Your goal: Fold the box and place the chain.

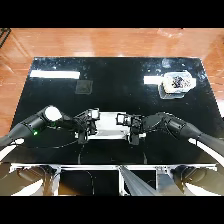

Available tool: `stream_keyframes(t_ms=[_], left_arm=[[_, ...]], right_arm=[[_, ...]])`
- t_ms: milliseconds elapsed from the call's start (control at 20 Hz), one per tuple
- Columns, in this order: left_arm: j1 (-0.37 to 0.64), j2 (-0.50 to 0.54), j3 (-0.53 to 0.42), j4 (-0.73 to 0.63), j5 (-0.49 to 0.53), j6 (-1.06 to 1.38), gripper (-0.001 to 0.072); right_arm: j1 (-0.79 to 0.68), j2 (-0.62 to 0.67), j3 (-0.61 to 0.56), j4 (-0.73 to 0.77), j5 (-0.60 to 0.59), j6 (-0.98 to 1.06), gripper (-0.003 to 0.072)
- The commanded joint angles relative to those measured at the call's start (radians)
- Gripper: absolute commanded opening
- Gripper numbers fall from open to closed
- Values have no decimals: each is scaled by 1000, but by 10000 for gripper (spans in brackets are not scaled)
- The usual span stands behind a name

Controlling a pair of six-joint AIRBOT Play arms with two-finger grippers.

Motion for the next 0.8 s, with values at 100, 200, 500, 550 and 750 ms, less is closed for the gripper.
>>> stream_keyframes(t_ms=[100, 200, 500, 550, 750], left_arm=[[-14, -38, 0, -36, 45, 0, 243], [-45, -50, 0, -50, 95, 0, 243], [-86, -51, 0, -45, 117, 0, 244], [-86, -51, 0, -45, 114, 0, 247], [-86, -51, 0, -45, 84, 0, 487]], right_arm=[[1, 0, 0, 0, 1, 0, 300], [1, 0, 0, 0, 1, 0, 300], [1, 0, 0, 0, 1, 0, 300], [1, -1, 0, 0, 1, 0, 300], [1, 0, 0, 0, 1, 0, 300]])
